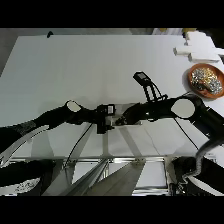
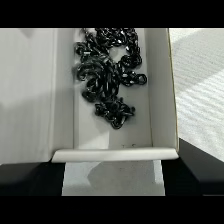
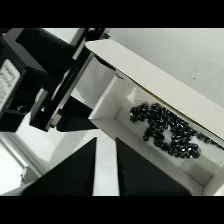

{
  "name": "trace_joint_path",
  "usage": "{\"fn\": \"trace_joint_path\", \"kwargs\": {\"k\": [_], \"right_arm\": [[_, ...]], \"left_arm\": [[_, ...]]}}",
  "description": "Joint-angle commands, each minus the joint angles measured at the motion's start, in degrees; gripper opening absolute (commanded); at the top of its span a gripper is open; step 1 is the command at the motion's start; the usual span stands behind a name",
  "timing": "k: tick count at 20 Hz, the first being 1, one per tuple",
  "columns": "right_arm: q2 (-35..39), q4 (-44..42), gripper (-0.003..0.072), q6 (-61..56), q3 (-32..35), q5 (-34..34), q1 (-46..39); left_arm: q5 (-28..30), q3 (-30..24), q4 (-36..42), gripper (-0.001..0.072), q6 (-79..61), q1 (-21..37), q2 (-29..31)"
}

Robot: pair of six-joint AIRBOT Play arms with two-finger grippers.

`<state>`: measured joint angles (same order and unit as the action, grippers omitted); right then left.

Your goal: Fold the box and place the chain.

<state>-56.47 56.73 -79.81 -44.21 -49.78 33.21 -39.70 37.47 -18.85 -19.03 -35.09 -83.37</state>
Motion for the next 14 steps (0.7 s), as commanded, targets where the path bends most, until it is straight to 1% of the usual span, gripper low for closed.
{"fn": "trace_joint_path", "kwargs": {"k": [1, 2, 4, 5, 6, 7, 8, 9, 11, 14], "right_arm": [[-1.16, 3.41, 0.0245, 0.81, -3.19, -4.90, -1.75], [-1.16, 5.53, 0.0245, 0.81, -6.58, -8.46, -3.72], [-1.16, 10.05, 0.0233, 0.74, -13.49, -13.07, -8.52], [-1.16, 11.89, 0.0179, 0.57, -16.06, -14.19, -10.99], [-1.16, 13.46, 0.0149, 0.09, -17.75, -14.36, -13.73], [-1.18, 14.78, 0.0143, 0.00, -18.10, -14.25, -16.15], [-1.62, 17.22, 0.0047, -1.27, -18.10, -14.56, -18.60], [-2.49, 20.39, 0.0015, -2.67, -18.08, -15.39, -20.39], [-5.53, 26.23, 0.0014, -4.24, -18.05, -17.40, -23.17], [-10.54, 29.29, 0.0015, -4.22, -17.62, -18.21, -25.03]], "left_arm": [[0.02, 0.00, -0.02, 0.0206, -0.04, -0.02, 0.00], [0.02, 0.00, -0.02, 0.0206, -0.02, -0.02, 0.00], [0.02, 0.00, -0.02, 0.0206, -0.02, -0.02, 0.00], [0.00, 0.00, -0.02, 0.0206, -0.02, -0.02, 0.00], [0.04, 0.00, -0.02, 0.0206, -0.02, -0.02, 0.00], [0.02, 0.00, -0.02, 0.0206, -0.04, -0.02, 0.00], [0.04, 0.00, -0.02, 0.0206, -0.02, -0.02, 0.00], [0.02, 0.00, -0.02, 0.0206, -0.02, -0.02, 0.00], [0.02, 0.00, -0.02, 0.0206, -0.02, -0.02, 0.00], [0.02, 0.00, -0.02, 0.0206, -0.02, -0.02, 0.00]]}}
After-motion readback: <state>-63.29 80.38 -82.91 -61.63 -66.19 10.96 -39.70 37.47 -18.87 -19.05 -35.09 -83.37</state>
